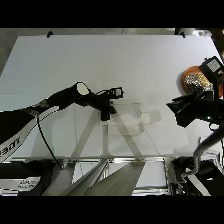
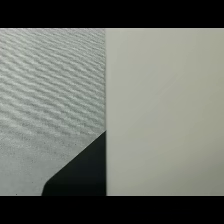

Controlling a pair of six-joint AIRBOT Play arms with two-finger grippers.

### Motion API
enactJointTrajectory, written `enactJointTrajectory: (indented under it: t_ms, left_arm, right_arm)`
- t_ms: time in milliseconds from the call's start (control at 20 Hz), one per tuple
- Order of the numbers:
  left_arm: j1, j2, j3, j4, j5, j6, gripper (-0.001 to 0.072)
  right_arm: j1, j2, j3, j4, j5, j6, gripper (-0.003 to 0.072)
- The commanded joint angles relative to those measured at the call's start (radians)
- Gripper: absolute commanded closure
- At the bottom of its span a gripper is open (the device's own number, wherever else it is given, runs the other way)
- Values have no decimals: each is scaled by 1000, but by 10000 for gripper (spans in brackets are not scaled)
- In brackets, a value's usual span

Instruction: Fold the box and place the chain.

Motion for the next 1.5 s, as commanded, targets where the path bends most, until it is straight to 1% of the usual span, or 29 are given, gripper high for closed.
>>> enactJointTrajectory:
  t_ms: [0,650,750,800,850,900,950,1000,1050,1150,1250,1300,1350,1450]
  left_arm:
    - [0,0,-1,0,-4,-1,696]
    - [0,0,-1,0,-7,-1,697]
    - [0,0,-1,-1,-7,-1,697]
    - [0,0,-1,-1,-7,-1,697]
    - [0,0,-1,-1,-7,-1,697]
    - [0,0,-1,-1,-7,-1,698]
    - [0,0,-1,-1,-7,-1,700]
    - [0,0,-1,0,-7,-1,700]
    - [0,0,-1,0,-8,-1,699]
    - [0,0,-1,-1,-7,-1,698]
    - [0,0,-1,-1,-7,-1,698]
    - [0,0,-1,-1,-7,-1,698]
    - [0,0,-1,-1,-7,-1,698]
    - [0,0,-1,-1,-7,-1,698]
  right_arm:
    - [0,1,0,0,-1,0,406]
    - [0,1,0,0,7,-4,406]
    - [0,0,0,1,26,-54,414]
    - [0,-2,0,0,49,-92,451]
    - [0,-5,-2,0,79,-129,513]
    - [0,-8,-6,0,98,-143,519]
    - [0,-8,-18,0,104,-151,541]
    - [0,-8,-34,0,104,-153,607]
    - [0,-8,-50,0,104,-162,643]
    - [0,-9,-90,16,108,-232,650]
    - [17,-24,-127,62,157,-388,671]
    - [38,-37,-147,74,171,-434,670]
    - [68,-51,-174,69,154,-457,671]
    - [121,-74,-239,50,43,-473,671]
